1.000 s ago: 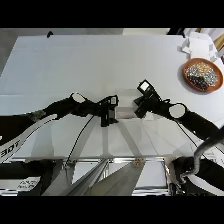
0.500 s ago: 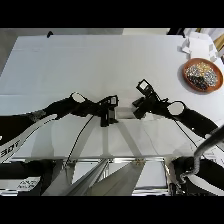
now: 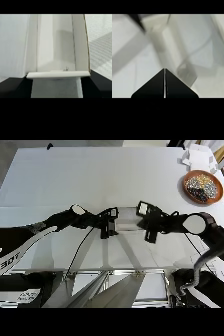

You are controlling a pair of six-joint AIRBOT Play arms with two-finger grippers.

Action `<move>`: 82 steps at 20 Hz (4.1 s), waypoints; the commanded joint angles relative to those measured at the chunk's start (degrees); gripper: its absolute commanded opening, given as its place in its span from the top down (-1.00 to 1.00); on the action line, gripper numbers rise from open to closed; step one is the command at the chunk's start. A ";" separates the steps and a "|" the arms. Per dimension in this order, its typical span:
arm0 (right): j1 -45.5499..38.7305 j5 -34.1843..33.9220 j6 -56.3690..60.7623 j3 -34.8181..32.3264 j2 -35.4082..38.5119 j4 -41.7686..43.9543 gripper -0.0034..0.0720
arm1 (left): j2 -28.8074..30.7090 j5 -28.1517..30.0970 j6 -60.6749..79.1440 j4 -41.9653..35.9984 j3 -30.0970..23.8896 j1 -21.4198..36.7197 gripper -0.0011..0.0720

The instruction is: Fold the box and place the chain.

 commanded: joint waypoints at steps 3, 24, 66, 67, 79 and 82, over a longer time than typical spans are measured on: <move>-8.26 16.02 -3.23 0.20 3.37 -14.86 0.64 | 0.04 0.00 0.00 0.00 -0.02 -0.04 0.74; -13.46 -9.64 -37.70 -1.88 -14.73 8.37 0.33 | 0.04 -0.39 0.00 0.00 -0.02 -0.04 0.74; -6.73 -17.11 -46.40 -4.07 -18.88 19.93 -0.06 | 0.04 -0.39 -0.02 0.00 -0.02 -0.04 0.74; -6.73 -17.09 -46.40 -4.07 -18.88 19.91 -0.24 | 0.04 -0.39 0.00 0.00 -0.02 -0.04 0.74; -10.67 -14.97 -37.05 -4.09 -14.82 15.98 0.87 | 0.04 -0.39 0.00 0.00 -0.02 -0.04 0.74; -14.47 -9.62 -30.10 -4.09 -8.55 15.47 0.87 | 0.04 -0.39 0.00 0.00 -0.02 -0.04 0.74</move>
